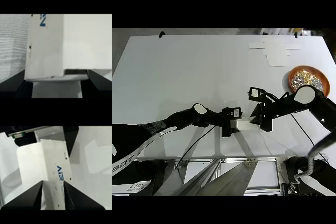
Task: Fold the box and place the chain.
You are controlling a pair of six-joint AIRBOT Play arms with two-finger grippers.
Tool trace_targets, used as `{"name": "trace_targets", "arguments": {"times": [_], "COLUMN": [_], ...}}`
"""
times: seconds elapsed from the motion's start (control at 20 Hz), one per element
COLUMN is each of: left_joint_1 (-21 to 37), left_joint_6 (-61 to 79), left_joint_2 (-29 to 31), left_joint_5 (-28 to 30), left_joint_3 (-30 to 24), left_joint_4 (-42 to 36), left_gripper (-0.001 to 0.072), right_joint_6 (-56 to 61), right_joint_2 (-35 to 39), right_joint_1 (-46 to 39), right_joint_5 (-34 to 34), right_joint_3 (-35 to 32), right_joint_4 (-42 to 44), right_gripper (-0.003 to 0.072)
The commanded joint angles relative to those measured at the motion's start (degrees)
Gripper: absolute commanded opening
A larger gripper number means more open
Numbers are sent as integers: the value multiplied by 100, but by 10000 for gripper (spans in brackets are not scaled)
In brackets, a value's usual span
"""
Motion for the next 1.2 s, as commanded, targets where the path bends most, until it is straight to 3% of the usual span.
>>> {"name": "trace_targets", "arguments": {"times": [0.0, 0.15, 0.3, 0.6, 0.7, 0.85, 1.15], "left_joint_1": [0, 0, 0, 0, 0, 0, 0], "left_joint_6": [0, 0, 0, 0, 0, 0, 0], "left_joint_2": [-2, -2, -2, -2, -2, -2, -2], "left_joint_5": [0, 0, 0, 0, 0, 0, 0], "left_joint_3": [0, 0, 0, 0, 0, 0, 0], "left_joint_4": [0, 0, 0, 0, 0, 0, 0], "left_gripper": [171, 171, 171, 171, 171, 171, 171], "right_joint_6": [2, 96, 479, 472, 472, 470, 278], "right_joint_2": [164, 175, 175, 175, 175, 179, 216], "right_joint_1": [216, 367, 367, 367, 369, 382, 831], "right_joint_5": [2, -13, -127, -293, -313, -275, -391], "right_joint_3": [-26, -26, -26, -26, -26, -26, -28], "right_joint_4": [-17, -385, -780, -796, -861, -896, -1130], "right_gripper": [302, 366, 366, 362, 320, 316, 319]}}
